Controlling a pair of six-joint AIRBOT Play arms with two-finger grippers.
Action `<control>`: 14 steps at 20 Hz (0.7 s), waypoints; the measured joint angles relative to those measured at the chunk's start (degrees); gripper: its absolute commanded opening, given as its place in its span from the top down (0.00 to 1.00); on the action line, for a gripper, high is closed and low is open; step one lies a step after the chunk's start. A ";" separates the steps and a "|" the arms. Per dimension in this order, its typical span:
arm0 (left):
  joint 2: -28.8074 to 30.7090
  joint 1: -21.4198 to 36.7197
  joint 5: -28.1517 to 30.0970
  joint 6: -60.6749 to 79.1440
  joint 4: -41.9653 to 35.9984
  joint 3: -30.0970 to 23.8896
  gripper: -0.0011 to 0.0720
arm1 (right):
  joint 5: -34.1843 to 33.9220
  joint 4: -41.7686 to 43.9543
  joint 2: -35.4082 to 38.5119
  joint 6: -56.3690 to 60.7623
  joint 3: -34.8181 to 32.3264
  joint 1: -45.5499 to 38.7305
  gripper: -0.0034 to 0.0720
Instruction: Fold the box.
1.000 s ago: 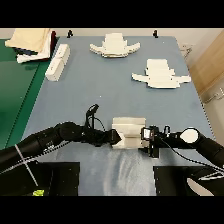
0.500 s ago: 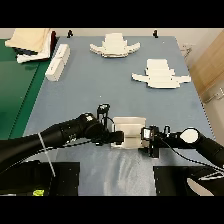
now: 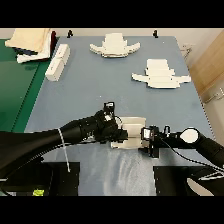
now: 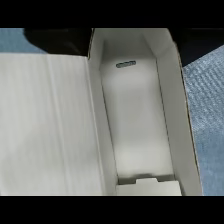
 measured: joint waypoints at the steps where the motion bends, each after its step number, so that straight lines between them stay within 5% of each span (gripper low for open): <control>1: -0.72 -0.72 -0.83 -1.16 1.11 0.68 0.34 | -0.02 -0.02 -0.02 -0.02 0.00 0.00 0.28; 8: -5.01 -4.33 -3.74 -7.56 5.18 3.87 0.36 | 0.00 0.00 -0.02 -0.02 0.00 0.00 0.28; 9: -5.60 -4.66 -4.44 -8.17 5.60 4.37 0.51 | 0.00 -0.02 -0.02 0.00 0.00 0.00 0.28; 10: -6.19 -4.98 -5.40 -8.50 6.16 4.94 0.51 | 0.00 0.00 -0.02 -0.02 0.00 0.00 0.28; 11: -6.62 -5.18 -6.45 -8.90 6.86 5.46 0.63 | 0.00 0.00 -0.02 -0.02 0.00 0.04 0.28; 13: -7.26 -5.70 -8.37 -9.77 8.35 6.32 0.96 | -0.02 0.02 -0.02 0.02 0.00 0.07 0.28; 14: -7.41 -5.81 -8.79 -10.08 9.07 6.60 0.96 | 0.00 0.02 -0.02 0.07 0.00 0.04 0.28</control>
